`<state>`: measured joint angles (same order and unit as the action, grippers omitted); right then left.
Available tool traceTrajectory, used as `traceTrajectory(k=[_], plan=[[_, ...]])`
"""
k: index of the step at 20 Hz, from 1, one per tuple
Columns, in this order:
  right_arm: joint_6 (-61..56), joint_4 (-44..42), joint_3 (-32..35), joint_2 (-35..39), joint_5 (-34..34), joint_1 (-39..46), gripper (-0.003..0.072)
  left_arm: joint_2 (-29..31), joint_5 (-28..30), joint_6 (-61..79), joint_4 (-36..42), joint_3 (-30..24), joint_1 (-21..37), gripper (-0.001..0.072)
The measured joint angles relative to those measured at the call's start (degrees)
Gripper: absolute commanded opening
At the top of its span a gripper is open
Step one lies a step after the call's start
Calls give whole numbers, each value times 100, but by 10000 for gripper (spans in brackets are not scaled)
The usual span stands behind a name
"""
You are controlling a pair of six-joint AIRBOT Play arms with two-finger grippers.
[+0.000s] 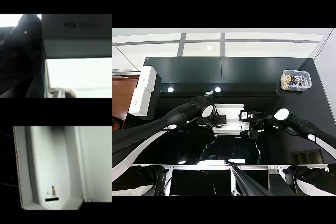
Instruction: Fold the box and place the chain.
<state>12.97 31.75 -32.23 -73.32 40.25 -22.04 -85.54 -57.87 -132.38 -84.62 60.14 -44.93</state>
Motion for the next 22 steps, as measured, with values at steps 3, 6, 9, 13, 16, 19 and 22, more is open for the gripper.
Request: traceTrajectory(k=[3,6,9,13,16,19,22], plan=[[0,-2,0,0,0,0,481,-35,-26,0,-20,42,0,332],[0,-2,0,0,0,0,482,-46,-131,0,-35,61,0,253],[2,0,0,0,-2,0,481,-52,-177,4,-35,66,0,61],[-2,-4,0,0,9,0,481,-52,-245,33,-39,66,-17,27],[-2,-4,0,0,7,0,481,-52,-256,46,-15,66,-31,225],[4,4,0,0,4,0,481,-52,-284,55,76,66,-33,381],[2,2,0,0,2,0,481,-52,-337,63,105,66,-33,302]])
